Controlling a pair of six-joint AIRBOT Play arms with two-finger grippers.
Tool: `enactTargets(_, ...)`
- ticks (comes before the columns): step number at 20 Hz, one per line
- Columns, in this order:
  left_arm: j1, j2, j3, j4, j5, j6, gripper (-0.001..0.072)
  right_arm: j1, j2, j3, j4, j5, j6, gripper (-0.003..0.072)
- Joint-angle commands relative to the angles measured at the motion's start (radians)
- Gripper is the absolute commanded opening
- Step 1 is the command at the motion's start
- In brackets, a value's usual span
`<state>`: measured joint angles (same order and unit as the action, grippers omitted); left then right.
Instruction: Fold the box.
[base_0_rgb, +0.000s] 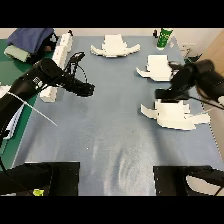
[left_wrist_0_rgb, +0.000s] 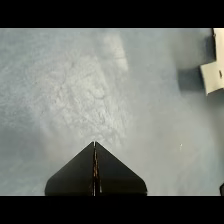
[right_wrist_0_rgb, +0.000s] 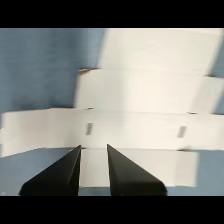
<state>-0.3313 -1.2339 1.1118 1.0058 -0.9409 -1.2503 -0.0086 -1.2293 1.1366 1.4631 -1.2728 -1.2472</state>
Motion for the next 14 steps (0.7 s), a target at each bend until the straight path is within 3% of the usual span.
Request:
enactTargets(1, 0.000, -0.001, 0.001, -0.037, 0.061, 0.000, 0.0014, -0.311, -0.027, 0.068, -0.142, -0.132, -0.006, 0.0291)
enactTargets(6, 0.000, -0.001, 0.001, -0.068, 0.085, 0.000, 0.0015, -0.729, -0.161, 0.068, 0.117, -0.134, -0.389, 0.0319)
enactTargets(11, 0.000, -0.001, 0.001, -0.068, 0.086, 0.000, 0.0015, -0.906, -0.260, 0.069, 0.220, -0.128, -0.603, 0.0319)
enactTargets(14, 0.000, -0.002, 0.001, -0.068, 0.094, 0.000, 0.0015, -0.957, -0.303, 0.069, 0.375, -0.128, -0.717, 0.0318)
